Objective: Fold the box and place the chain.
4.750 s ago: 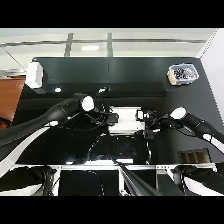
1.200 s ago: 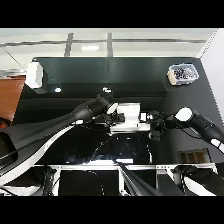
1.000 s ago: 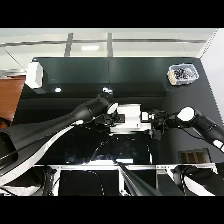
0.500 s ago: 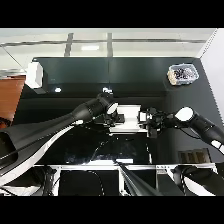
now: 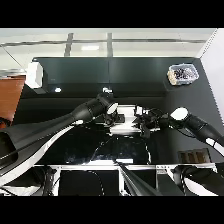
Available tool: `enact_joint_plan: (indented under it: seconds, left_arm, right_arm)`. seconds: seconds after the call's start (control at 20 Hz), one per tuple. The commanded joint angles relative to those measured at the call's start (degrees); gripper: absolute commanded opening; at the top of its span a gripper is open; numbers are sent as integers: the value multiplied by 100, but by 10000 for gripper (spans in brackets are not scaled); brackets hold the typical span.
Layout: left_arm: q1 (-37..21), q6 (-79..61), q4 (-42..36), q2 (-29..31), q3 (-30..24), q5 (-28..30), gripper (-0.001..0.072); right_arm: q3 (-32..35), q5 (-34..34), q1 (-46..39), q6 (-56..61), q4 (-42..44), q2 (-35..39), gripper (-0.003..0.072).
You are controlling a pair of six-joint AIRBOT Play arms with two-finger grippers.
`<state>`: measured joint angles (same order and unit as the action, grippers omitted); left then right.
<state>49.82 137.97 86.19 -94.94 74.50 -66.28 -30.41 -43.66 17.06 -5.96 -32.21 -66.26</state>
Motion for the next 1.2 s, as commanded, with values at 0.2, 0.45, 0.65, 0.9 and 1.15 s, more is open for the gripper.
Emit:
enact_joint_plan:
  seconds: [0.2, 0.45, 0.65, 0.9, 1.15]
  left_arm:
    - [0, -4, 17, 2, 4, -17, 28]
    - [-11, -4, 35, 2, 4, -7, 27]
    - [-33, -4, 37, 2, 4, 9, 28]
    - [-33, -4, 35, 2, 4, 4, 27]
    - [-33, -4, 35, 2, 4, 4, 27]
  right_arm:
    - [-505, -1292, -828, 3491, -1491, 966, 20]
    - [-568, -1244, -2953, 6704, -1797, 1228, 20]
    - [-107, -1777, -3958, 7342, -1366, 374, 19]
    - [-107, -2490, -3644, 6749, -1036, -754, 20]
    - [-188, -2907, -2577, 5458, -90, -1025, 21]
